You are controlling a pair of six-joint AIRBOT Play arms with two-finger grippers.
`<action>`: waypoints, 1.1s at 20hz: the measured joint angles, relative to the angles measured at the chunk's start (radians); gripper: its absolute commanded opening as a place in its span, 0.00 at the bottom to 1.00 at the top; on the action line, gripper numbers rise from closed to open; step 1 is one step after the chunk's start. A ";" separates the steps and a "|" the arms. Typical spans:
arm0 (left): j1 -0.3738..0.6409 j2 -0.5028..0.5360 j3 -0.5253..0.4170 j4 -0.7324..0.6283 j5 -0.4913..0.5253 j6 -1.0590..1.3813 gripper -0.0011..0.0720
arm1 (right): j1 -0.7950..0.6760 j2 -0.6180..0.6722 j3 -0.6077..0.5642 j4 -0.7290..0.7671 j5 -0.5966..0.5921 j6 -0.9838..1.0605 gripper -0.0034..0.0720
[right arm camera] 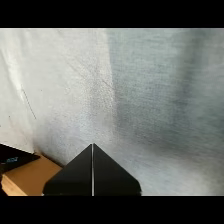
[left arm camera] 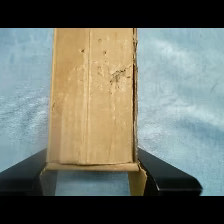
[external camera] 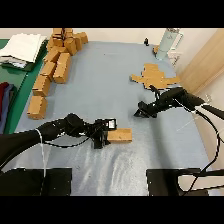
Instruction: Fold the box.
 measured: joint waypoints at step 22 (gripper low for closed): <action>0.653 0.002 0.010 -0.002 0.488 -0.515 0.73 | 0.000 0.000 0.000 -0.016 0.000 0.000 0.05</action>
